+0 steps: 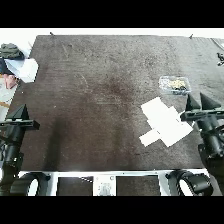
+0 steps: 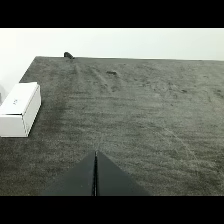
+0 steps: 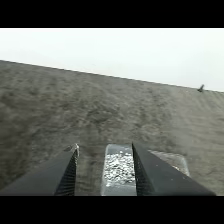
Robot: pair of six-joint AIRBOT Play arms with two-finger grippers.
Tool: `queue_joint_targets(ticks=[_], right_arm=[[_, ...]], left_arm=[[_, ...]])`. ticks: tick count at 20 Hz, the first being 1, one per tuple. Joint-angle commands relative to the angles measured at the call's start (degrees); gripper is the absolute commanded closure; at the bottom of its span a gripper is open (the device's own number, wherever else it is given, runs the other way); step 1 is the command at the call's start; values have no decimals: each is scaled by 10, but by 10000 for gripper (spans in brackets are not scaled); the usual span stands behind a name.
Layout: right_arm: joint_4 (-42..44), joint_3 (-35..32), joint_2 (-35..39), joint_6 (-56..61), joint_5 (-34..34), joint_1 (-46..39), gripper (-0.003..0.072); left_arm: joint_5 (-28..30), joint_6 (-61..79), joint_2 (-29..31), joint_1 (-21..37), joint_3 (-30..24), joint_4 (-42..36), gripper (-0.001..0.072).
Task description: Fold the box and place the chain.
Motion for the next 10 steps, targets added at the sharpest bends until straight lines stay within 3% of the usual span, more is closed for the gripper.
queue_joint_targets(ticks=[1,4,6,8,10], right_arm=[[6,76,-102,-2,-8,-10,298],[15,146,-234,8,82,-62,297],[-15,185,-311,77,244,-131,298],[-137,229,-381,205,398,-218,297],[-268,287,-444,304,507,-295,295]], left_arm=[[1,0,0,0,0,0,696],[0,0,0,0,0,0,696],[0,0,0,0,0,0,696],[0,0,0,0,0,0,696],[0,0,0,0,0,0,696]])
